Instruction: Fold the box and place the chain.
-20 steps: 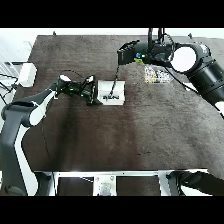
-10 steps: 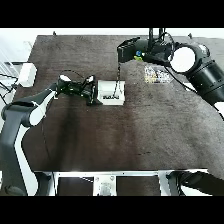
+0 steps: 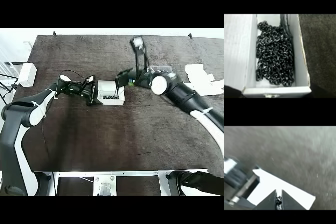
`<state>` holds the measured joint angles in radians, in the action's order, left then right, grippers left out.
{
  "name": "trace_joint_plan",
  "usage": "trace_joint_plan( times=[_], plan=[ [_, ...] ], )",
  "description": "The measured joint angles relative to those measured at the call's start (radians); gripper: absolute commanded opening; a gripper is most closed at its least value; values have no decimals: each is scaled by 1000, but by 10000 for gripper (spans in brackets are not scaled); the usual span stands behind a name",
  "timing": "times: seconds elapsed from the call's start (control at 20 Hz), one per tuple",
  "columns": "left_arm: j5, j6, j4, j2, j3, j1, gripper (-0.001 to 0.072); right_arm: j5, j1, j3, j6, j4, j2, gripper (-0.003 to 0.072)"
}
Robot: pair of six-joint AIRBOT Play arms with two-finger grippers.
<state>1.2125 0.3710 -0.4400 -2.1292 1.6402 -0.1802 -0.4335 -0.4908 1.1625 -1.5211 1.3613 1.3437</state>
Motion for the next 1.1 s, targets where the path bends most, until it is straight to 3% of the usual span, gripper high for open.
trace_joint_plan(
  times=[0.25,0.3,0.35,0.4,0.65,0.75,0.85,1.0,1.1],
  plan=[
    [0,0,0,0,0,0,527,158,-3,-101,-1,-14,108,35],
    [0,0,0,0,0,0,527,178,-3,-108,-2,-16,120,147],
    [0,0,0,0,0,0,528,191,-3,-110,-2,-16,125,339],
    [0,0,0,0,0,0,527,203,-3,-111,-2,-16,124,473],
    [0,0,0,0,0,0,527,217,2,-111,75,-16,1,470],
    [0,0,0,0,0,0,528,206,30,-110,122,-15,-78,369],
    [0,0,0,0,0,0,527,198,86,-97,169,-16,-130,369],
    [0,0,0,0,0,0,527,127,182,-38,286,-61,-129,369],
    [0,0,0,0,0,0,527,36,233,18,450,-177,-79,351]
  ],
)
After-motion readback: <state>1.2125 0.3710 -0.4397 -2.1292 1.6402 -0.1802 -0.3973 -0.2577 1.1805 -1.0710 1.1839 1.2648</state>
